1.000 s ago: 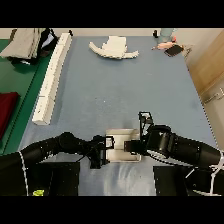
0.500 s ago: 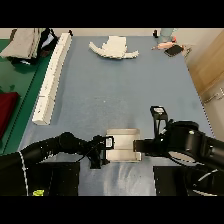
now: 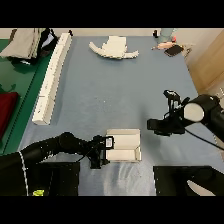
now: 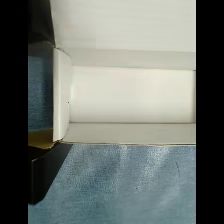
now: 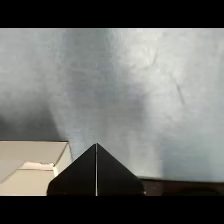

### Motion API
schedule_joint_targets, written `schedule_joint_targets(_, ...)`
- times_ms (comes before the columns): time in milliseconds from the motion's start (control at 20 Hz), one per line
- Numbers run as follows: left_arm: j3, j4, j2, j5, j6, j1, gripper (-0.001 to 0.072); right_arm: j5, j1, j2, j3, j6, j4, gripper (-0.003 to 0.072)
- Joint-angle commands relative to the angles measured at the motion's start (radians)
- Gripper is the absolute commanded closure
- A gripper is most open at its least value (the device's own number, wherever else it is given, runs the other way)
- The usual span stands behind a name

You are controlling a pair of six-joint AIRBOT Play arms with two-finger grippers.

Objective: Fold the box.

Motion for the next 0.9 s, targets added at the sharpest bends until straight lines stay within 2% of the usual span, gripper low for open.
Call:
schedule_joint_targets(0,0.000,0.000,0.000,0.000,0.000,0.000,0.0303,-0.042,-0.277,-0.146,0.001,-0.422,0.404,0.0684)
schedule_joint_targets(100,0.000,0.000,0.000,0.000,0.000,0.001,0.0303,-0.024,-0.328,-0.261,0.001,-0.552,0.578,0.0683)
schedule_joint_targets(300,0.000,0.000,0.000,0.000,0.000,0.000,0.0303,0.012,-0.309,-0.430,0.001,-0.745,0.826,0.0682)
schedule_joint_targets(450,0.000,0.000,0.000,0.000,0.000,0.000,0.0303,0.045,-0.256,-0.442,0.001,-0.803,0.827,0.0682)
schedule_joint_targets(600,0.000,0.000,0.000,0.000,0.000,0.000,0.0302,0.138,-0.189,-0.425,0.001,-0.876,0.824,0.0682)
schedule_joint_targets(850,0.000,0.000,0.000,0.000,0.000,0.000,0.0302,0.084,-0.017,-0.306,0.001,-0.960,0.694,0.0681)
